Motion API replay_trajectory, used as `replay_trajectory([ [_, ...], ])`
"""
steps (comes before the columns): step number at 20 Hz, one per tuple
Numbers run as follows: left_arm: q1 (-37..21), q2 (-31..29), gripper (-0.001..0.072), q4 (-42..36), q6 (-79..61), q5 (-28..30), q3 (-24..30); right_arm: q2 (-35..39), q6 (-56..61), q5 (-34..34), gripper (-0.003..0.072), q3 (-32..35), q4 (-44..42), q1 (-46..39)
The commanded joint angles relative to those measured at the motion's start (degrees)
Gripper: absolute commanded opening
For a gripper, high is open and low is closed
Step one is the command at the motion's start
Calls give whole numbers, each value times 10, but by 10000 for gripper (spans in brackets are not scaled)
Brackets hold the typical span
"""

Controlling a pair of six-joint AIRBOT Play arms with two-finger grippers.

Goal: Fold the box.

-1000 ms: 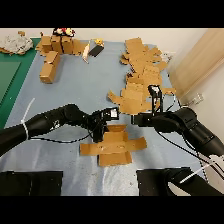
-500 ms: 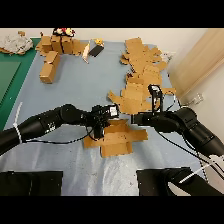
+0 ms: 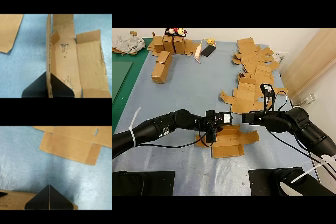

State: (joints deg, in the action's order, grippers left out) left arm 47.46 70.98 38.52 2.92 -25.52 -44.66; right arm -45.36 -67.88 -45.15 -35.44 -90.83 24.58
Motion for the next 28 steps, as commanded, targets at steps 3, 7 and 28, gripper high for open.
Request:
replay_trajectory([
  [3,4,1,12,0,0,-4,6,0,0,1,6,0,-1,0],
  [7,4,1,12,0,0,-40,6,0,0,1,5,0,-1,0],
  [28,4,1,13,0,0,-45,5,68,-11,-248,4,0,-42,44],
])
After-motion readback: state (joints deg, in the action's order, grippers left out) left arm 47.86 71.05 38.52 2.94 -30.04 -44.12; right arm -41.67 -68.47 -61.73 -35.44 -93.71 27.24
